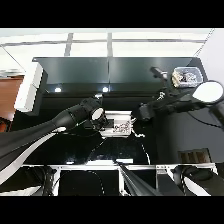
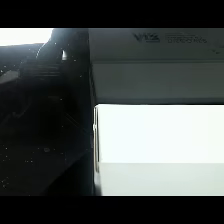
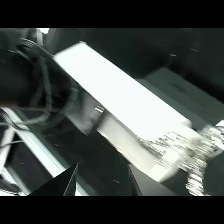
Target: Fold the box and place the chain.
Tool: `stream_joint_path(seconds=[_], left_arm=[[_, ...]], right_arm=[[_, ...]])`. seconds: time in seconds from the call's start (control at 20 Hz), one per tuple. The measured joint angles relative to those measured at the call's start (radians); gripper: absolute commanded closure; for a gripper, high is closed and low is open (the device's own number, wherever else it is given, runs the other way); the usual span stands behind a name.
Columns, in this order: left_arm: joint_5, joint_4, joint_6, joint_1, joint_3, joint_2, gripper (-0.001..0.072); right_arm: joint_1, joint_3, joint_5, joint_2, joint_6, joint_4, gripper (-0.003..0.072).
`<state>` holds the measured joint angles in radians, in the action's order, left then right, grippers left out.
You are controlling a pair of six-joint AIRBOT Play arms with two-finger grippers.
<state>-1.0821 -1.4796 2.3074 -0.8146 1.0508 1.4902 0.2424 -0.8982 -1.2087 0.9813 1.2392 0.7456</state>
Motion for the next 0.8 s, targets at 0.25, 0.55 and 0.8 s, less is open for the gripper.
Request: stream_joint_path(seconds=[0.25, 0.55, 0.8], left_arm=[[0.000, 0.000, 0.000, 0.000, 0.000, 0.000, 0.0679], [0.000, 0.000, 0.000, 0.000, 0.000, 0.000, 0.0679], [0.000, 0.000, 0.000, 0.000, 0.000, 0.000, 0.0680]], right_arm=[[-0.191, 0.093, 0.044, -0.092, -0.151, 0.150, 0.0315], [-0.217, 0.278, 0.409, -0.098, -0.304, 0.190, -0.0019], [-0.210, 0.319, 0.565, -0.017, -0.455, 0.279, -0.0012]])
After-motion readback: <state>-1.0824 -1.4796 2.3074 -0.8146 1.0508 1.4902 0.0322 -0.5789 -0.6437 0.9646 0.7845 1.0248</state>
